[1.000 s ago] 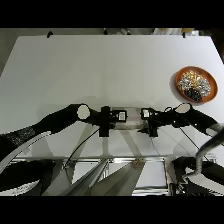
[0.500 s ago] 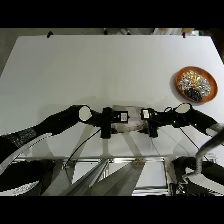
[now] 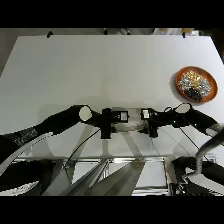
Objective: Fold the box and place the chain.
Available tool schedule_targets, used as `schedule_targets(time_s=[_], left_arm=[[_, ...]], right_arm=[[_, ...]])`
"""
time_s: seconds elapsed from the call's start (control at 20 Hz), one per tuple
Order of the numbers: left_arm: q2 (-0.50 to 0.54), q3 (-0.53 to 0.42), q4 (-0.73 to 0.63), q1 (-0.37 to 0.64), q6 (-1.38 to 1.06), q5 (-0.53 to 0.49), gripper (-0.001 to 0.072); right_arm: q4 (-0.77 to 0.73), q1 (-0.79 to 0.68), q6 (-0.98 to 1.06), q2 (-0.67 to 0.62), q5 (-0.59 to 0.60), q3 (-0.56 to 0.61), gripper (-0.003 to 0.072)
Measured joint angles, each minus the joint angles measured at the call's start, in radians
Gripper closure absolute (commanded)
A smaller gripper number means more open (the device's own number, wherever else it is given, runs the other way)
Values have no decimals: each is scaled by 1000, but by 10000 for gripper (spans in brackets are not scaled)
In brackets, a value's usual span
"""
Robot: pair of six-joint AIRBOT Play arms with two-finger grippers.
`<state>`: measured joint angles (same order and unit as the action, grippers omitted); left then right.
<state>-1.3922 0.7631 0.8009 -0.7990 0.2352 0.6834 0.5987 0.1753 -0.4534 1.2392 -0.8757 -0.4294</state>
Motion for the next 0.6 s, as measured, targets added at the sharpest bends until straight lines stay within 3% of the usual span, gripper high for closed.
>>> schedule_targets(time_s=[0.1, 0.2, 0.25, 0.5, 0.55, 0.6], left_arm=[[0, 0, 1, 1, 27, 2, 464], [8, 0, 1, 2, 45, 5, 627], [16, 0, 0, 4, 49, 7, 649], [95, 0, 18, 46, 126, 24, 655], [119, 0, 35, 59, 157, 34, 703], [143, 0, 52, 72, 191, 42, 703]], right_arm=[[0, 0, 0, 0, 0, 0, 357], [0, 0, 0, 0, 0, 0, 357], [-1, 0, 1, 0, 1, 0, 357], [-4, 0, 4, 0, 4, 0, 357], [-4, 0, 3, 0, 4, 0, 357], [-3, 0, 3, 0, 4, 0, 357]])
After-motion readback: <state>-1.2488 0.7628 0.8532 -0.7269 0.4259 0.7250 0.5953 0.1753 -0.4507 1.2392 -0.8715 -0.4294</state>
